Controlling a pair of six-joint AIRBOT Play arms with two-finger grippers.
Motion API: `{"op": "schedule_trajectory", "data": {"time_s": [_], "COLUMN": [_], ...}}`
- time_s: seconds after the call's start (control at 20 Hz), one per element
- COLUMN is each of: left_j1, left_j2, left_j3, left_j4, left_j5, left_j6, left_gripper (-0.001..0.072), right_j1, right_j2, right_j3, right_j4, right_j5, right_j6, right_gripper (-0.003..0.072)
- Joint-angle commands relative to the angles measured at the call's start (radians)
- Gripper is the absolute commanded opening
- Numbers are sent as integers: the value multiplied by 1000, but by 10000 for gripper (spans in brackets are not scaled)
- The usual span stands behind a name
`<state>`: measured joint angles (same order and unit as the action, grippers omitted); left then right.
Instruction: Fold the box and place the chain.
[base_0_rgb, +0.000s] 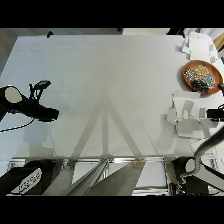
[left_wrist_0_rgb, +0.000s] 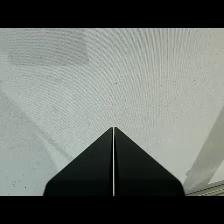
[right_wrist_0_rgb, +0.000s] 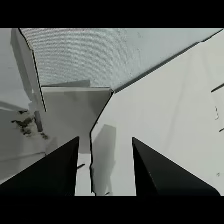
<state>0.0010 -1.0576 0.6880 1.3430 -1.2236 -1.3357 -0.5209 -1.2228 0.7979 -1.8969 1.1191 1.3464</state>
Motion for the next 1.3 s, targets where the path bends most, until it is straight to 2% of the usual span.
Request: {"op": "schedule_trajectory", "data": {"time_s": [0.0,0.1,0.3,0.45,0.6,0.75,0.95,1.05,1.25], "left_j1": [-1,-1,-1,-1,-1,-1,-1,-1,-1], "left_j2": [0,0,0,0,0,0,0,0,0], "left_j3": [0,0,0,0,0,0,0,0,0], "left_j4": [0,0,0,0,0,0,0,0,0], "left_j5": [0,0,0,0,0,0,0,0,0], "left_j6": [0,0,0,0,0,0,0,0,0], "left_gripper": [9,9,9,9,9,9,9,9,9], "right_j1": [-1,5,93,188,274,405,645,739,891], "right_j2": [-60,-58,9,104,241,404,563,578,575], "right_j3": [1,1,1,-12,-119,-276,-413,-436,-438], "right_j4": [-12,-7,47,298,594,761,793,790,735], "right_j5": [21,40,95,93,-14,-153,-327,-397,-425], "right_j6": [7,6,-63,-105,-131,-143,-34,47,121], "right_gripper": [249,12,9,9,8,8,8,8,8]}}
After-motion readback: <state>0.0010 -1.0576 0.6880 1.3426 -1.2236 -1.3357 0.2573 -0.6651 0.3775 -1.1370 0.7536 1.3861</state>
